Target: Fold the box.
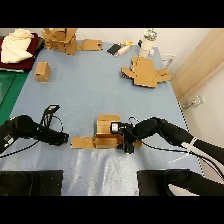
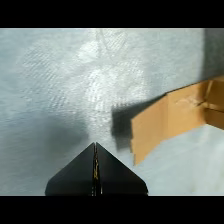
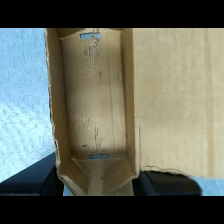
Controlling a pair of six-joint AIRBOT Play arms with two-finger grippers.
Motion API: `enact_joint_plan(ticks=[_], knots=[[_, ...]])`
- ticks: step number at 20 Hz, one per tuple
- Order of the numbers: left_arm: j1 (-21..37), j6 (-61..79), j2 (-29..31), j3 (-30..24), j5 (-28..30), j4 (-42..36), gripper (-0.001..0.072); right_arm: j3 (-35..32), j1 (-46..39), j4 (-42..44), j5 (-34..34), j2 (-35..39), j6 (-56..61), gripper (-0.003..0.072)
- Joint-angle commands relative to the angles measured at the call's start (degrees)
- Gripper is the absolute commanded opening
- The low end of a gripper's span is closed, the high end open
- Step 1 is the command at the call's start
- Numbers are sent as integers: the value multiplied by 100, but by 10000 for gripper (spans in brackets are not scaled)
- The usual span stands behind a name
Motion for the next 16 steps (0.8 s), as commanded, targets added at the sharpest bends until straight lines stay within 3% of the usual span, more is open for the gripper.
enact_joint_plan(ticks=[1, 3, 10, 13, 16], knots=[[76, 892, -520, -44, -50, -1547, 11, -4, 0, 2, 4, 2, 2, 498], [76, 1325, -651, -44, -46, -2166, 11, -4, 0, 2, 2, 2, 2, 497], [-57, 1996, -713, -494, 31, -3150, 11, -4, 0, 2, 2, 2, 2, 497], [-839, 2063, -710, -656, 654, -3508, 10, -4, 0, 2, 2, 2, 2, 497], [-1652, 1950, -710, -369, 1150, -3598, 9, -4, 0, 2, 2, 2, 2, 497]])
